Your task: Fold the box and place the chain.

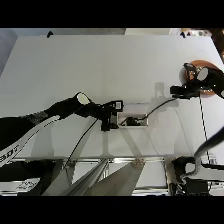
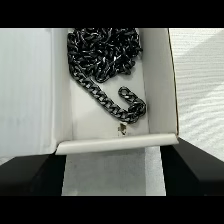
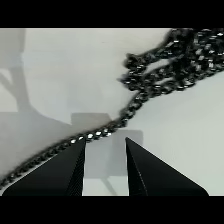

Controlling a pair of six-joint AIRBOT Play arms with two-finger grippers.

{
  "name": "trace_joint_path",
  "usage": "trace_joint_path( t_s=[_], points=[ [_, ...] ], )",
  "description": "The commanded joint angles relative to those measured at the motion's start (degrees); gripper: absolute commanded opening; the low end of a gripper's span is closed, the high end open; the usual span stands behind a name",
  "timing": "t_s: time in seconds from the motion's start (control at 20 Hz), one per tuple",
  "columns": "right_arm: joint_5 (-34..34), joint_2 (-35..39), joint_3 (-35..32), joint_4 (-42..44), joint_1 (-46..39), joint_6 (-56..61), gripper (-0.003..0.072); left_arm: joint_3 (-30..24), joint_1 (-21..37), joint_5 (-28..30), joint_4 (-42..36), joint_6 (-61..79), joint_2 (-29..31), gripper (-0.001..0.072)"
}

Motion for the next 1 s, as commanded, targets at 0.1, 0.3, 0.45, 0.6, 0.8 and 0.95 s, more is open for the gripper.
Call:
trace_joint_path(
  t_s=[0.1,0.3,0.45,0.6,0.8,0.95],
  points=[
    [0.46,-0.44,0.04,-3.43,-0.02,3.17,0.0272,0.0,-0.02,0.02,0.02,0.02,0.04,0.0212],
    [-0.15,-1.66,0.04,-3.41,0.0,3.19,0.0272,0.0,-0.02,0.02,0.02,0.02,0.04,0.0212],
    [-0.68,-2.73,0.04,-3.21,0.0,3.19,0.0257,0.0,-0.02,0.02,0.02,0.02,0.04,0.0212],
    [-1.01,-3.39,0.04,-3.21,0.0,3.13,0.0161,0.0,-0.02,0.02,0.02,0.02,0.04,0.0212],
    [-0.2,-2.34,0.04,-3.23,0.0,0.98,0.0015,0.0,-0.02,0.0,0.02,0.02,0.04,0.0212],
    [-0.61,2.49,0.04,-3.23,0.0,-0.2,0.0015,0.0,-0.02,0.02,0.02,0.02,0.04,0.0212]
  ],
)
